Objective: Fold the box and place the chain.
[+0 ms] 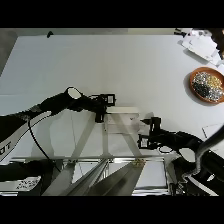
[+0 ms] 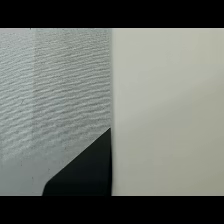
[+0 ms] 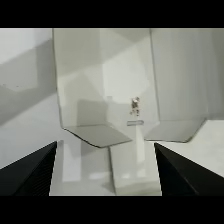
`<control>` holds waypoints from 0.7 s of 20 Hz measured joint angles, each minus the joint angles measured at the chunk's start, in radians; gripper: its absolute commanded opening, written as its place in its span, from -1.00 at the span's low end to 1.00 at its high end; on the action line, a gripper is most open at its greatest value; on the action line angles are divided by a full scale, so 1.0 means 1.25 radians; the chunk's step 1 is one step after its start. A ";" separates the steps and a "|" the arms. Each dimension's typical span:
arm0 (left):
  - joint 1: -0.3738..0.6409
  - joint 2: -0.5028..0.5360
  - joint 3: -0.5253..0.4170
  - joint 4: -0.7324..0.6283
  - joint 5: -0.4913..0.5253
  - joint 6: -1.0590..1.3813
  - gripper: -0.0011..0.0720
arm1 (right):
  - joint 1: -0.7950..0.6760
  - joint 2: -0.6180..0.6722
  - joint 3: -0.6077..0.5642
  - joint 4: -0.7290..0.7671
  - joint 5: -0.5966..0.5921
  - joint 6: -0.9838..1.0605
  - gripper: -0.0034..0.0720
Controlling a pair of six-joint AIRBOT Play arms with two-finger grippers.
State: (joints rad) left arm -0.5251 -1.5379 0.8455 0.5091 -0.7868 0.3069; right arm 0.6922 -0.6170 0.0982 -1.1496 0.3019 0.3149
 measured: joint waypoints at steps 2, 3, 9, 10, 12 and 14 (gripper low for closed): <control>0.000 0.000 0.000 0.000 0.000 0.000 -0.93 | 0.026 -0.034 -0.003 0.004 -0.036 0.009 0.89; 0.000 0.000 0.000 0.000 0.000 0.000 -0.93 | 0.035 -0.050 -0.003 0.007 -0.055 0.014 0.89; 0.000 0.000 0.000 0.000 0.000 0.000 -0.93 | 0.037 -0.100 0.023 0.026 -0.175 0.057 0.91; 0.000 0.000 0.000 0.000 0.000 0.000 -0.93 | 0.024 -0.103 0.027 0.026 -0.185 0.060 0.96; 0.000 0.000 0.000 0.000 0.001 -0.001 -0.93 | -0.004 -0.106 0.033 0.028 -0.199 0.065 0.96; 0.000 0.000 0.000 0.000 0.002 -0.002 -0.93 | -0.025 -0.109 0.040 0.027 -0.206 0.066 0.97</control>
